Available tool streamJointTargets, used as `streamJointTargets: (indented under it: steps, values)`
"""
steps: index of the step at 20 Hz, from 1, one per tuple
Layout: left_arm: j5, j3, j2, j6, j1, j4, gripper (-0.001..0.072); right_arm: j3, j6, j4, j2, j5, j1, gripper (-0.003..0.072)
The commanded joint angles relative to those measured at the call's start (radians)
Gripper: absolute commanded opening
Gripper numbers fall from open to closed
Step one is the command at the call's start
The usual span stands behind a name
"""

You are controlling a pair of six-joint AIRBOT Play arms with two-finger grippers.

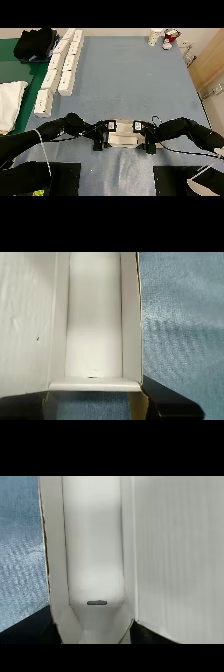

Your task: Fold the box.

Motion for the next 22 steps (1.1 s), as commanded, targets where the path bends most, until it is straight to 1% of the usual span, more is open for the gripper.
streamJointTargets:
  steps: [1,15,16,17,18,20,22]
  values:
    - [-0.004,0.000,0.000,-0.001,0.000,0.002,0.0422,0.000,0.000,0.000,0.000,0.000,0.000,0.0462]
    - [-0.004,0.000,0.000,0.000,0.000,0.002,0.0422,0.001,0.000,0.000,0.000,0.002,0.000,0.0466]
    - [-0.004,0.000,0.000,0.000,0.000,0.002,0.0422,0.004,0.002,-0.005,0.000,0.003,0.000,0.0526]
    - [-0.004,0.000,0.000,0.000,0.000,0.002,0.0422,0.011,0.010,-0.029,0.000,0.002,0.000,0.0718]
    - [-0.004,0.000,0.000,0.000,0.000,0.002,0.0422,0.024,0.053,-0.073,0.004,0.000,0.000,0.0719]
    - [-0.004,0.000,0.000,0.000,0.000,0.002,0.0422,0.055,0.219,-0.233,0.034,-0.028,0.000,0.0719]
    - [-0.004,0.000,0.000,0.000,0.000,0.002,0.0422,0.095,0.436,-0.394,0.082,-0.137,0.000,0.0718]
